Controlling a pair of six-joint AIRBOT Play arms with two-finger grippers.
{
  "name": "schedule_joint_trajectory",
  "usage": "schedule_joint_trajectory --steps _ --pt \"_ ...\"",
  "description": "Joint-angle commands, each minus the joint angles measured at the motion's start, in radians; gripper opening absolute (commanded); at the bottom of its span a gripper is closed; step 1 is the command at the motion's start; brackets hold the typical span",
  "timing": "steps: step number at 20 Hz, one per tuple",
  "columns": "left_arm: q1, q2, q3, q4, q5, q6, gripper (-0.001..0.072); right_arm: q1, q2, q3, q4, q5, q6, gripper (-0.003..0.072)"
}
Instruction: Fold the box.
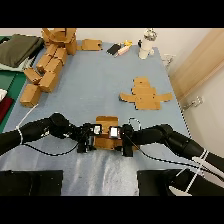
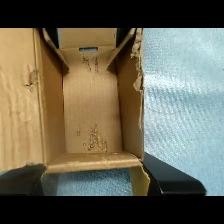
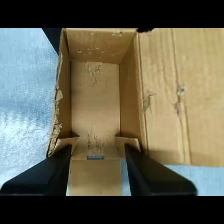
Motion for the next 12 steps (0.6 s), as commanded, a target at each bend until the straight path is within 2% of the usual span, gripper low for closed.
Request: schedule_joint_trajectory --steps 1,4,6,10,11,12 --pt "0.001 0.000 0.001 0.000 0.000 0.000 0.0531 0.010 -0.015 0.000 0.002 0.006 -0.002 0.0602" --pt "0.001 0.000 0.001 -0.001 0.000 0.000 0.0530 0.008 -0.010 0.002 -0.002 0.003 0.047 0.0598" --pt "0.001 0.000 0.001 -0.001 0.000 0.000 0.0531 0.007 0.032 0.028 -0.069 -0.050 0.209 0.0575" --pt "0.001 0.000 0.001 -0.001 0.000 0.000 0.0531 0.007 0.172 0.122 -0.385 -0.352 0.642 0.0575" --pt "0.001 0.000 0.001 0.000 0.000 0.000 0.0531 0.007 0.211 0.126 -0.476 -0.418 0.783 0.0529" --pt "0.001 0.000 0.001 0.000 0.000 0.000 0.0531 0.007 0.245 0.125 -0.569 -0.467 0.922 0.0344"
